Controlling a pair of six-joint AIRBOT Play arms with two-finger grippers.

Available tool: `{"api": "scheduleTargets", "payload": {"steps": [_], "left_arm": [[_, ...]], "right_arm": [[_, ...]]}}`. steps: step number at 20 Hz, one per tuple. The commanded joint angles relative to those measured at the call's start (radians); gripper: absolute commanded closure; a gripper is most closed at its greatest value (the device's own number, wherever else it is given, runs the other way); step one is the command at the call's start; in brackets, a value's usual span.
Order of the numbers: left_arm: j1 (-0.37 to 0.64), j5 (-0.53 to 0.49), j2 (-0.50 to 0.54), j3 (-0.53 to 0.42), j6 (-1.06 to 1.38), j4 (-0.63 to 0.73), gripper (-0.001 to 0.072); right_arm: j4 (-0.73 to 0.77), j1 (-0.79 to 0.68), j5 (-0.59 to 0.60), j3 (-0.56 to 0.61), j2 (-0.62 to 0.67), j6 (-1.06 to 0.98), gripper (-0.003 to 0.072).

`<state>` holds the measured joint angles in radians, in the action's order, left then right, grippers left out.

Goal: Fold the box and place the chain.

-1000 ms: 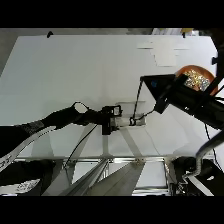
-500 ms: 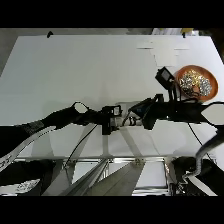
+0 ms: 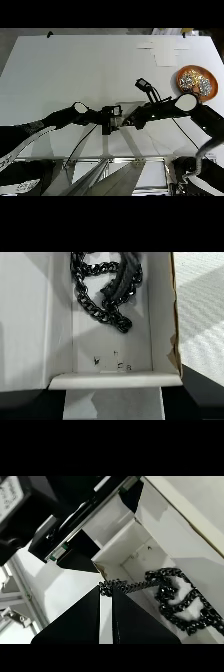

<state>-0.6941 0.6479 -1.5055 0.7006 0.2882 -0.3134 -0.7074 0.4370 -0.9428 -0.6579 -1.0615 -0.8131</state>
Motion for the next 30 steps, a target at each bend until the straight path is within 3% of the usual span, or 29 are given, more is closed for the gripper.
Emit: {"api": "scheduleTargets", "payload": {"steps": [1,7,10,11,14,16,19,21,26,30], "left_arm": [[0.001,0.000,0.000,0.000,0.000,0.000,0.0609],[0.001,0.000,0.000,0.000,0.000,0.000,0.0609],[0.001,0.000,0.000,0.000,0.000,0.000,0.0609],[0.001,0.000,0.000,0.000,0.000,0.000,0.0609],[0.001,0.000,0.000,0.000,0.000,0.000,0.0609],[0.001,0.000,0.000,0.000,0.000,0.000,0.0609],[0.001,0.000,0.000,0.000,0.000,0.000,0.0609],[0.001,0.000,0.000,0.000,0.000,0.000,0.0609],[0.001,0.000,0.000,0.000,0.000,0.000,0.0609],[0.001,0.000,0.000,0.000,0.000,0.000,0.0609]], "right_arm": [[0.004,0.056,0.047,0.000,-0.065,-0.001,0.0667],[0.003,0.061,0.144,0.000,-0.066,-0.060,0.0663],[-0.005,0.061,0.162,-0.001,-0.065,-0.112,0.0481],[-0.009,0.061,0.150,-0.005,-0.060,-0.125,0.0472],[-0.087,0.007,0.014,-0.066,-0.042,-0.171,0.0483],[-0.216,-0.053,-0.093,-0.132,-0.020,-0.262,0.0529],[-0.432,-0.142,-0.189,-0.223,0.045,-0.364,0.0536],[-0.554,-0.190,-0.202,-0.262,0.084,-0.412,0.0666],[-0.837,-0.244,-0.220,-0.261,0.032,-0.602,0.0668],[-0.876,-0.244,-0.212,-0.261,-0.101,-0.717,0.0668]]}}
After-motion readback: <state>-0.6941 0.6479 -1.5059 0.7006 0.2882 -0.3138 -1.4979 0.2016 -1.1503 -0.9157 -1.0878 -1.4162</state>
